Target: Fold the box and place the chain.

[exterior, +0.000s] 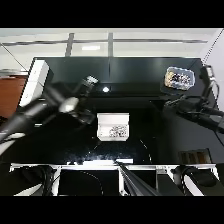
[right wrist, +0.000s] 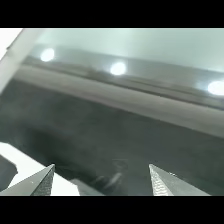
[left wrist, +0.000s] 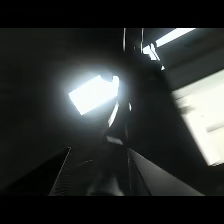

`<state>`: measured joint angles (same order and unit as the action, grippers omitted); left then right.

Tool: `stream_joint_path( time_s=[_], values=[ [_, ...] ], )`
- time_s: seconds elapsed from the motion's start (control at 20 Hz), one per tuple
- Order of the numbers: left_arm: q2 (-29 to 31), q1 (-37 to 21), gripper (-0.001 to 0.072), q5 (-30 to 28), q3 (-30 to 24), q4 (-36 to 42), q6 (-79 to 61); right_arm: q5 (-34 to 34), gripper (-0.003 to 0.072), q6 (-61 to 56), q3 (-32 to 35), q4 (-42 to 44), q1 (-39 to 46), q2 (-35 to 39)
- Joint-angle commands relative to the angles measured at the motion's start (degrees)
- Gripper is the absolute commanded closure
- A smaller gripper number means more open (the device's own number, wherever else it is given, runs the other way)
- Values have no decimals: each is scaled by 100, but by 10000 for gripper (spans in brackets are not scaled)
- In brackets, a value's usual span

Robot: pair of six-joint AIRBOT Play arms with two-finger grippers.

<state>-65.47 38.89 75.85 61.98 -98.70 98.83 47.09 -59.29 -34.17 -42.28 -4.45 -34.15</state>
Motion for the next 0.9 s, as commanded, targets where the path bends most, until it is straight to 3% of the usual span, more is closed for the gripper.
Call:
stream_joint_path(
  time_s=[0.0, 0.15, 0.25, 0.35, 0.45, 0.7, 0.85],
  values=[
    [1064, -1095, 284, -697, -487, 1600, -1882, 579, -14, -162, -4, -24, 852, 42],
    [1665, -2214, 283, -1110, -1475, 4894, -4382, 778, -14, -208, -4, -240, 1121, 42],
    [1652, -2743, 282, -1154, -2175, 6161, -5471, 817, -14, -208, -4, -299, 1121, 42],
    [1458, -3064, 279, -1521, -2774, 6426, -5952, 758, -14, -203, -4, -304, 1121, 42],
    [1134, -3143, -2, -1554, -3077, 6376, -6636, 664, -14, -203, -4, -380, 1121, 42],
    [378, -2695, -1, -1738, -3178, 6166, -10537, 629, -14, -205, -4, -514, 1121, 42],
    [-22, -2415, -1, -1711, -3130, 5753, -10998, 621, -14, -203, -4, -516, 1121, 42]
  ],
)
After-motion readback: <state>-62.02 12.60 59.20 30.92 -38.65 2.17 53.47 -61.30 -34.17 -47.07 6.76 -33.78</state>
